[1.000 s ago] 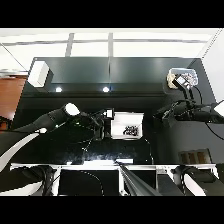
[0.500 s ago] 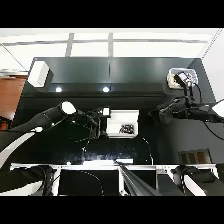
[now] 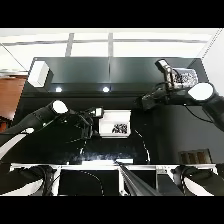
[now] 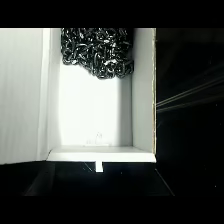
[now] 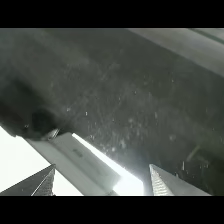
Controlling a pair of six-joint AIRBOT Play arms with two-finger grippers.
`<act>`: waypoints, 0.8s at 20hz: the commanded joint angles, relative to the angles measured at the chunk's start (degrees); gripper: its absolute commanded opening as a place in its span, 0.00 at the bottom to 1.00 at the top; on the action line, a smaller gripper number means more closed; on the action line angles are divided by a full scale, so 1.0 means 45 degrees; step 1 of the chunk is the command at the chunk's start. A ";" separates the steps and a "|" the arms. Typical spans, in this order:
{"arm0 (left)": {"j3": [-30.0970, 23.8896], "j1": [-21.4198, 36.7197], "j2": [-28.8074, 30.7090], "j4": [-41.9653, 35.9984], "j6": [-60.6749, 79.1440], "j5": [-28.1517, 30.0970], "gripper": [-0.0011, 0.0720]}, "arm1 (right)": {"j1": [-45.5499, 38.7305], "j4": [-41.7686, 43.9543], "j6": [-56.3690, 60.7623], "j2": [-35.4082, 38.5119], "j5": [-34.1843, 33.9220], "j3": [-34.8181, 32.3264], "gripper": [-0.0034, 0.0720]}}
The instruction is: Fold the box and place the chain.
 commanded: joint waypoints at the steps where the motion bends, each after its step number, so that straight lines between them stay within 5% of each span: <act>1: -0.0311 0.0112 0.0092 0.0180 0.0301 0.0272 0.50 | 0.0675 -0.0024 -0.0510 -0.1185 0.0136 0.0612 0.98; 8: -0.0311 0.0112 0.0024 0.0175 0.0296 0.0267 0.50 | 0.1608 -0.0044 -0.2176 -0.1511 0.0646 0.0612 0.97; 16: -0.0311 0.0112 0.0024 0.0175 0.0291 0.0262 0.50 | 0.1846 -0.0029 -0.5853 -0.1501 0.4571 0.0607 0.98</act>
